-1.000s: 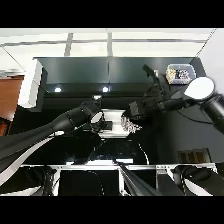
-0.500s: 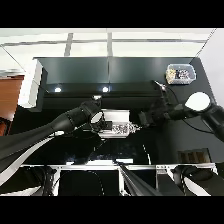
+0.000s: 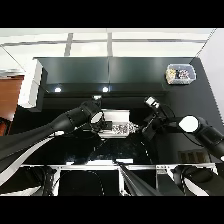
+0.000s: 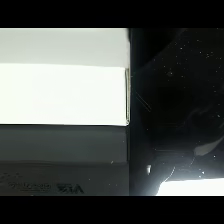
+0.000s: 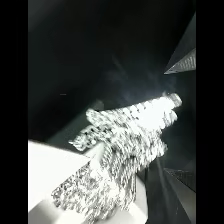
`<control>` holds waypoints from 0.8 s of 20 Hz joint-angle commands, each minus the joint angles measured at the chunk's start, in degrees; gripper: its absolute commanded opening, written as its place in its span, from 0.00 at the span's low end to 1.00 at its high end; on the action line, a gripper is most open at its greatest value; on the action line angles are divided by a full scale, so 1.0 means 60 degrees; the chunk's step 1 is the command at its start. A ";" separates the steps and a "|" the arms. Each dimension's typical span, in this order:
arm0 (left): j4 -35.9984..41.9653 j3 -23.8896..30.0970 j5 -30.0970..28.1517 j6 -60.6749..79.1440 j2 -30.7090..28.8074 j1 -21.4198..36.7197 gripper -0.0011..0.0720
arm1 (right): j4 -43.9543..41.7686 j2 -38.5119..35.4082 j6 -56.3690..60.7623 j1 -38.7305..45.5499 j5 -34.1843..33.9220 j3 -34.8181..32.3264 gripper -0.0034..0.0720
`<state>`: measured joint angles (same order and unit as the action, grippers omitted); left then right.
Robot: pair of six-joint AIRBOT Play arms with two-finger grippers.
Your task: Fold the box and place the chain.
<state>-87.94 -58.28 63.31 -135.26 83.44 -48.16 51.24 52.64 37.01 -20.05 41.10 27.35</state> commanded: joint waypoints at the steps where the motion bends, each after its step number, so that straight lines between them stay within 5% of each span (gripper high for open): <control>1: -0.0007 0.0000 0.0004 0.0004 0.0007 0.0007 0.06 | -0.0124 0.0535 -0.3421 -0.0193 -0.0674 -0.0171 1.00; 6: 0.0000 0.0000 0.0036 0.0004 0.0007 0.0007 0.06 | -0.3971 0.1679 -0.9526 -0.0189 -0.0127 -0.0120 1.00; 16: 0.0022 0.0000 0.0044 0.0004 0.0007 0.0007 0.06 | -0.3282 0.2637 -0.8572 -0.0164 -0.0714 0.0022 1.00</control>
<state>-87.85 -58.28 63.57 -135.26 83.44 -48.16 29.36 67.85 -16.47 -21.10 38.00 27.42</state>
